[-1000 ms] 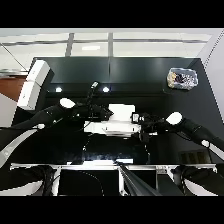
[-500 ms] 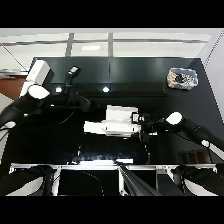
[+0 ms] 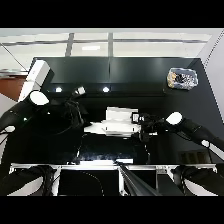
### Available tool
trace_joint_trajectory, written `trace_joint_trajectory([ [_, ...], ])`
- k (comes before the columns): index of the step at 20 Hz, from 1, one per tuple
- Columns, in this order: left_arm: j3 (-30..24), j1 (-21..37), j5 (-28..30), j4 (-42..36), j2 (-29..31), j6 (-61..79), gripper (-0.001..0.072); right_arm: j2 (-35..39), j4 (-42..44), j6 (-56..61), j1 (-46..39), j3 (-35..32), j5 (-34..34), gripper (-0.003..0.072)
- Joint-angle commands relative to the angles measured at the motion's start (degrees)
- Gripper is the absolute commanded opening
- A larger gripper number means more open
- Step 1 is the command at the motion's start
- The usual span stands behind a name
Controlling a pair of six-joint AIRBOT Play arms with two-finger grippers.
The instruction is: Fold the box and place the chain.
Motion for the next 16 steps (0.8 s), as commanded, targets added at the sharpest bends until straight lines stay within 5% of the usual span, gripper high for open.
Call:
trace_joint_trajectory([
  [1, -1.0, -3.9, 2.3, -2.0, -2.4, 11.8, 0.0705, 0.0, 0.0, 0.0, 0.0, 0.0, 0.0, 0.0469],
  [7, -1.0, -8.8, 6.0, -8.1, -7.5, 25.3, 0.0683, 0.0, 0.0, 0.0, 0.0, 0.0, 0.0, 0.0469],
  [10, -1.0, -8.9, 5.9, -8.1, -7.8, 25.3, 0.0512, 0.0, 0.0, 0.0, 0.0, 0.0, 0.0, 0.0469],
  [16, -1.0, -9.7, 7.2, -8.4, -7.9, 25.2, 0.0495, 0.0, 0.0, 0.0, 0.0, 0.0, 0.0, 0.0469],
])
